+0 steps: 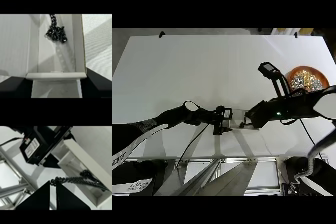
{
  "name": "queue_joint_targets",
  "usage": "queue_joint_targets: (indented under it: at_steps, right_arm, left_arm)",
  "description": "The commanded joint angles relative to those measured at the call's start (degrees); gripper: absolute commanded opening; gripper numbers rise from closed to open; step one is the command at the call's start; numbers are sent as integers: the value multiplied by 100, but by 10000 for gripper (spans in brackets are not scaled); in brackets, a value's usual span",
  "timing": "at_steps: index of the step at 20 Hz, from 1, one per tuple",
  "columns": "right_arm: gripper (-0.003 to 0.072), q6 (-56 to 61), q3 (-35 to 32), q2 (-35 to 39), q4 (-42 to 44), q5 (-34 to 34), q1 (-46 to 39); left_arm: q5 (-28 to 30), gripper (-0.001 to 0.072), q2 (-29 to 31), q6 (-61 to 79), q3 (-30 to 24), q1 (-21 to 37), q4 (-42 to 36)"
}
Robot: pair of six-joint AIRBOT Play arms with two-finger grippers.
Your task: Fold the box and place the chain.
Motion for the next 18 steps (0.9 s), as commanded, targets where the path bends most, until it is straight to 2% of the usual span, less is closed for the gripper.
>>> queue_joint_targets:
  at_steps: [1, 4, 5, 7, 8, 10, 14, 18]
  right_arm:
    - [15, 37, -382, -232, -22, -507, 146]
    - [17, 37, -741, -468, -76, -522, 146]
    - [48, 33, -743, -501, -90, -514, 146]
    - [264, -17, -675, -498, -116, -616, 144]
    - [320, -92, -566, -501, -122, -612, 144]
    - [291, -162, -247, -501, -155, -590, 20]
    - [24, -164, 323, -501, -713, -542, -966]
    - [14, -136, 306, -802, -1755, -538, -2188]
  left_arm:
    - [-4, 389, 0, -2, 2, 2, -2]
    - [-7, 389, 0, -2, 2, 2, -2]
    - [-4, 389, 0, -2, 2, 2, -2]
    - [-7, 389, 0, -4, 2, 2, -2]
    - [-4, 389, 0, -2, 2, 2, -2]
    - [-4, 389, 0, -2, 2, 2, -2]
    - [-4, 389, 0, -2, 2, 2, -2]
    - [-4, 389, 0, -2, 2, 2, -2]
